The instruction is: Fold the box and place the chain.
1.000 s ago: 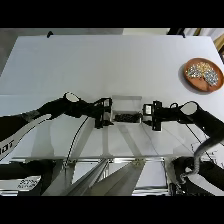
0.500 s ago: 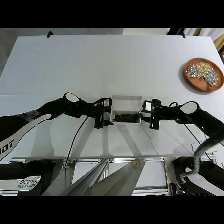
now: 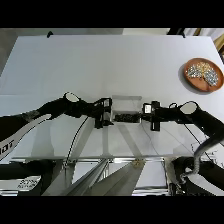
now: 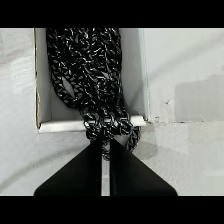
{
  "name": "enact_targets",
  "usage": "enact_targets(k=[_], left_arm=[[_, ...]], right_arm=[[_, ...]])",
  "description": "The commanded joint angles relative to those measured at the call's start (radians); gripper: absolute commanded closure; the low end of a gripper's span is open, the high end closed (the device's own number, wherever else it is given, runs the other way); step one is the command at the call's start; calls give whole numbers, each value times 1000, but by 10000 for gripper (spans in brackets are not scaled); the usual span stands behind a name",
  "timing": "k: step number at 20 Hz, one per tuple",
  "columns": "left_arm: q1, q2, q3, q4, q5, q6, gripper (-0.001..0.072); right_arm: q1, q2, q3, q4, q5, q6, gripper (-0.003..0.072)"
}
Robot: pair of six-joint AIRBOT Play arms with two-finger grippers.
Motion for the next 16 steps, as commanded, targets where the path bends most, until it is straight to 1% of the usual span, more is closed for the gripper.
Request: enact_targets(k=[1, 8, 13, 16], left_arm=[[1, 1, 0, 0, 0, 0, 567], [1, 1, 0, 0, 0, 0, 567], [1, 1, 0, 0, 0, 0, 567], [1, 1, 0, 0, 0, 0, 567]], right_arm=[[1, -1, 0, -2, -3, 0, 673], [1, 0, 0, -4, -30, 34, 674], [1, 4, 0, -73, -16, 35, 674], [1, 67, 0, -79, -22, 37, 674]])
